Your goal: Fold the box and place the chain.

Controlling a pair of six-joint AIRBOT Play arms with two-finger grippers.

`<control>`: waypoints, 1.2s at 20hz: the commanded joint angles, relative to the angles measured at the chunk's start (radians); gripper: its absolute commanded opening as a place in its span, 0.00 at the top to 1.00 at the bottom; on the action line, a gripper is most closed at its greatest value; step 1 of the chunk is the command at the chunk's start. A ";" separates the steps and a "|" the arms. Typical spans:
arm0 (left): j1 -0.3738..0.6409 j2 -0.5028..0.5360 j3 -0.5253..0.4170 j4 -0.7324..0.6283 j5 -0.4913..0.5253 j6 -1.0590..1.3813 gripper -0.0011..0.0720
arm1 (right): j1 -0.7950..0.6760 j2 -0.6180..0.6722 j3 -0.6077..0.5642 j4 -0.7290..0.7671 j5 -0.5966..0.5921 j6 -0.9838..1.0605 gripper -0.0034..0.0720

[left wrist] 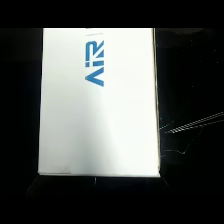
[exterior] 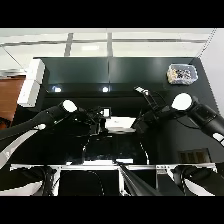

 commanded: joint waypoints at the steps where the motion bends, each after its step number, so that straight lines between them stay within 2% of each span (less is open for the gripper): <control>1: 0.000 0.000 0.000 0.000 0.000 0.000 0.50 | -0.010 -0.028 -0.064 0.336 -0.148 0.074 0.95; 3: 0.000 0.000 0.000 0.000 0.000 0.000 0.50 | 0.003 -0.066 -0.067 0.394 -0.207 0.074 0.95; 9: 0.000 0.000 0.000 0.000 0.000 0.000 0.50 | 0.012 -0.187 -0.068 0.253 -0.205 0.114 0.95; 15: 0.000 0.000 0.000 -0.002 0.000 0.000 0.50 | 0.011 -0.202 -0.068 0.240 -0.220 0.110 0.95; 17: 0.000 0.000 0.000 -0.002 0.000 0.000 0.50 | -0.007 -0.198 -0.046 0.244 -0.135 0.082 0.95; 19: 0.000 0.000 0.000 -0.003 0.000 -0.001 0.50 | -0.060 -0.168 0.002 0.238 0.018 0.054 0.94; 22: 0.002 0.005 0.001 -0.003 0.000 -0.006 0.50 | -0.201 -0.055 0.066 0.179 0.189 0.062 0.94; 23: 0.003 0.014 0.001 -0.003 0.000 -0.008 0.42 | -0.257 -0.007 0.069 0.158 0.219 0.070 0.94; 24: 0.006 0.029 0.002 -0.003 -0.002 -0.008 0.14 | -0.321 0.047 0.069 0.126 0.244 0.094 0.94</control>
